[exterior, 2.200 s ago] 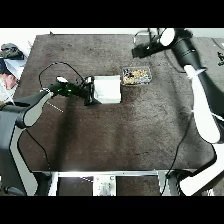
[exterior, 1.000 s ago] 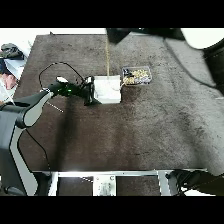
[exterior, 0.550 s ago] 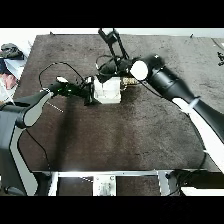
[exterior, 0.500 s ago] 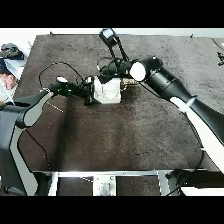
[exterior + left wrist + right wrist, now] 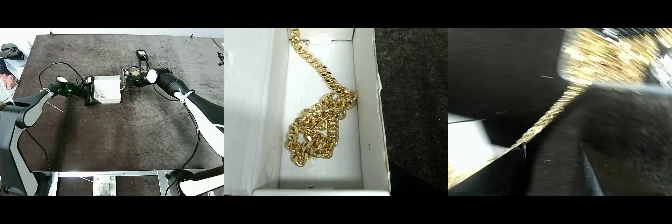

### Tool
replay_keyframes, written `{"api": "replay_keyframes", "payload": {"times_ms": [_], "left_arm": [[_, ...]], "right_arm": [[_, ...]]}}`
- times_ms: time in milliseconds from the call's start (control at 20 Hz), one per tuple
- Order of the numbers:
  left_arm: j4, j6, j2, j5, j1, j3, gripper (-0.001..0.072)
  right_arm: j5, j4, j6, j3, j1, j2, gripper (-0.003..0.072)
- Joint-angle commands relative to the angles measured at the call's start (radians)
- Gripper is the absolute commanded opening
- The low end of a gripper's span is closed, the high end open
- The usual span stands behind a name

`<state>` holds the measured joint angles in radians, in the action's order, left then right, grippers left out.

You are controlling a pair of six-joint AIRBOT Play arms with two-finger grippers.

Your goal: Fold the box and place the chain.

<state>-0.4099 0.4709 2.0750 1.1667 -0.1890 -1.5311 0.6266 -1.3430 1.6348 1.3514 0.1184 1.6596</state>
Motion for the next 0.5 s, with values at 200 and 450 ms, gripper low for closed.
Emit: {"api": "replay_keyframes", "payload": {"times_ms": [200,450], "left_arm": [[0.0,0.0,0.0,0.0,0.0,0.0,0.0345],[0.0,0.0,0.0,0.0,0.0,0.0,0.0345]], "right_arm": [[-0.216,0.516,-0.189,-0.034,-0.061,0.16,0.0408],[-0.2,0.731,-0.341,0.08,-0.059,0.263,0.0405]]}}
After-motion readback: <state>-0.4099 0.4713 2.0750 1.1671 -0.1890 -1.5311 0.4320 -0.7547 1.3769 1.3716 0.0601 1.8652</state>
